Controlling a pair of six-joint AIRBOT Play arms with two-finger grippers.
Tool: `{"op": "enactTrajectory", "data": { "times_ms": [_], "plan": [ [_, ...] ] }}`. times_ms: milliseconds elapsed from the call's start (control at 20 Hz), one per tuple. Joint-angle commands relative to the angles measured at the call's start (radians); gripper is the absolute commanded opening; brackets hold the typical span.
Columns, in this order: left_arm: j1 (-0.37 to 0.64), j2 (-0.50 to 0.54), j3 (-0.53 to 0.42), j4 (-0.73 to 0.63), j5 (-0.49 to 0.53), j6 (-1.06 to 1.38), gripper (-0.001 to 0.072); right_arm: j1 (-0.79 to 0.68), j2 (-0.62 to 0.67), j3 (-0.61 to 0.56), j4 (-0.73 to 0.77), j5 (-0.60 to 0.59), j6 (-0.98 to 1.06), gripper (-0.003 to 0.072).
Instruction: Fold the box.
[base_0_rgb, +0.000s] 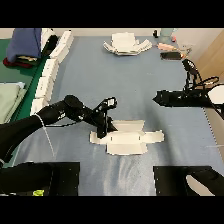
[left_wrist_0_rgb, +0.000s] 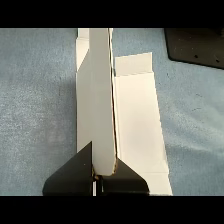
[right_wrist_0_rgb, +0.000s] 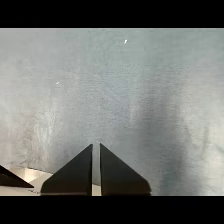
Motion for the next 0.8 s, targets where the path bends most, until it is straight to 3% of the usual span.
{"op": "enactTrajectory", "data": {
  "times_ms": [0, 100, 200, 350, 500, 750],
  "plan": [
    [0.001, 0.0, -0.001, 0.004, 0.023, 0.001, 0.0013, 0.0, 0.0, 0.001, 0.0, 0.017, 0.0, 0.0071],
    [0.001, 0.0, -0.001, 0.004, 0.022, 0.001, 0.0013, 0.0, 0.0, 0.001, -0.004, 0.032, 0.001, 0.0004],
    [0.001, 0.0, -0.001, 0.003, 0.022, 0.001, 0.0014, 0.0, 0.0, 0.001, -0.037, 0.079, 0.069, 0.0004],
    [0.001, 0.0, -0.001, 0.003, 0.022, 0.001, 0.0013, 0.0, 0.002, 0.001, -0.144, 0.27, 0.197, 0.0004],
    [0.001, -0.001, -0.001, 0.003, 0.022, 0.001, 0.0013, 0.05, 0.013, 0.001, -0.222, 0.435, 0.195, 0.0004],
    [0.001, -0.001, -0.001, 0.003, 0.021, 0.001, 0.0013, 0.381, 0.113, -0.128, -0.241, 0.38, -0.049, 0.0003]
  ]
}}
